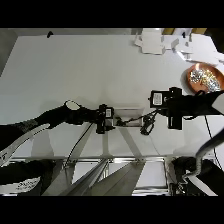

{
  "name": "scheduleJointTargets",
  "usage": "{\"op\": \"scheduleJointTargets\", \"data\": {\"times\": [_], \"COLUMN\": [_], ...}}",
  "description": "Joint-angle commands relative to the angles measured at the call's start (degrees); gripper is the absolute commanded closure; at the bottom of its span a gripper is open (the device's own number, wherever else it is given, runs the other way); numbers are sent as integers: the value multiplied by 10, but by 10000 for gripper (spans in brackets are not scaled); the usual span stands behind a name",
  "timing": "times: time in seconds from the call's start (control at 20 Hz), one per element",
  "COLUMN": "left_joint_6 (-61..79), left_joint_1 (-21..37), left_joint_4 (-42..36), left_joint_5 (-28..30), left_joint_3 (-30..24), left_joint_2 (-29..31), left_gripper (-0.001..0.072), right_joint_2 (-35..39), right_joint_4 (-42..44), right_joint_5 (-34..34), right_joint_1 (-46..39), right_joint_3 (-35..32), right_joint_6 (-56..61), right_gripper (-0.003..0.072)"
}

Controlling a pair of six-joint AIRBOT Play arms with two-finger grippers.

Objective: Fold the box and place the chain.

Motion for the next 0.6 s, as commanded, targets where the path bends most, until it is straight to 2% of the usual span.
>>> {"op": "scheduleJointTargets", "data": {"times": [0.0,0.25,0.55], "left_joint_6": [0,0,0], "left_joint_1": [0,0,0], "left_joint_4": [0,0,0], "left_joint_5": [0,0,0], "left_joint_3": [0,0,0], "left_joint_2": [1,0,0], "left_gripper": [577,577,577], "right_joint_2": [7,-20,-156], "right_joint_4": [5,87,82], "right_joint_5": [26,-47,-14], "right_joint_1": [52,128,138], "right_joint_3": [77,89,89], "right_joint_6": [40,41,41], "right_gripper": [667,667,666]}}
